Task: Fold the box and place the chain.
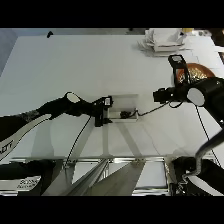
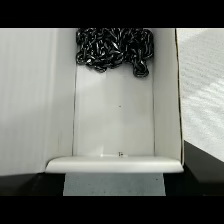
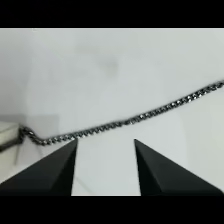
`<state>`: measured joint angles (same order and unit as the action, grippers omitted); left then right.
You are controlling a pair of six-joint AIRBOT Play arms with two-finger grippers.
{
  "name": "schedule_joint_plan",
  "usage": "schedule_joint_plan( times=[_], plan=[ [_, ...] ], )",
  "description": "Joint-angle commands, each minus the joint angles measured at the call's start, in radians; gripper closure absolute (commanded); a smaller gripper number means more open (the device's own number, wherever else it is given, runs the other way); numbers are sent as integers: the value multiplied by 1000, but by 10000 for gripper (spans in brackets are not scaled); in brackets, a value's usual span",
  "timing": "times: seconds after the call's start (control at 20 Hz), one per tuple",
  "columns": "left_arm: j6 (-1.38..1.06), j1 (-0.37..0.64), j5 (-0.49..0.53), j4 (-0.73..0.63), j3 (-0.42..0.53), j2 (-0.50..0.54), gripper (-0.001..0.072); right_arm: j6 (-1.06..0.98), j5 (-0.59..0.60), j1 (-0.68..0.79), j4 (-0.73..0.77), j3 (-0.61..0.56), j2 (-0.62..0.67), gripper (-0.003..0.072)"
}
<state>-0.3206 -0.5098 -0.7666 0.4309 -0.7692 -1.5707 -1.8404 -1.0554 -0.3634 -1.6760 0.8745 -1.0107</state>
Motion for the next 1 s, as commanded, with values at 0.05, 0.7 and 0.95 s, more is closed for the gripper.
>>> schedule_joint_plan(
  times=[0.05,0.7,0.95],
  plan=[
    [0,1,7,0,0,-1,555,169,7,48,97,-15,-100,246],
    [0,1,7,0,0,-1,555,117,55,48,105,-23,-328,408],
    [0,1,7,0,0,-1,555,64,45,48,105,-23,-356,409]
  ],
)
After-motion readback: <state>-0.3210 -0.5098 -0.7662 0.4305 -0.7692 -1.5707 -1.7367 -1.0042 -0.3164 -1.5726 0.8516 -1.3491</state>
